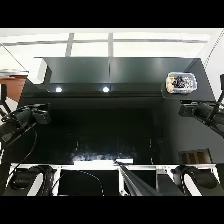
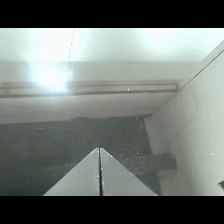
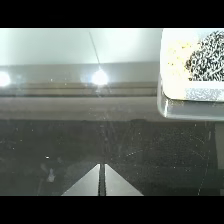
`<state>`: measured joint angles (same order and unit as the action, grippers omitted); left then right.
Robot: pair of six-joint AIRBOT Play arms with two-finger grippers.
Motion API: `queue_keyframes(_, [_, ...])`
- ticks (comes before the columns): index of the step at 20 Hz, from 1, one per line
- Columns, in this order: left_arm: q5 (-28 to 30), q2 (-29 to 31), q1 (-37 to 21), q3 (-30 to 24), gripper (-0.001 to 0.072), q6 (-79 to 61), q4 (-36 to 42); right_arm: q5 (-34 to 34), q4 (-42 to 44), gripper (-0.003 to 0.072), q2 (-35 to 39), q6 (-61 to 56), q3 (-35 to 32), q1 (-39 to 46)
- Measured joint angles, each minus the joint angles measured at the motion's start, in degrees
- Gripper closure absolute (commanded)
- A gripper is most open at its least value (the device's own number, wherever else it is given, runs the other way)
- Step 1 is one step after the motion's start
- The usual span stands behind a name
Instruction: Fold the box and place the chain.
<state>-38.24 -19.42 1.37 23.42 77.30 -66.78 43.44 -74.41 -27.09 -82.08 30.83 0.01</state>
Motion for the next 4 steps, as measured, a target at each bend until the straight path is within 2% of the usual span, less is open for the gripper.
queue_keyframes(4, [0.2,0.3,0.0,-0.3,0.0676,0.1,0.6,-0.2,0.0,0.0639,0.0,0.0,-0.1,0.0])
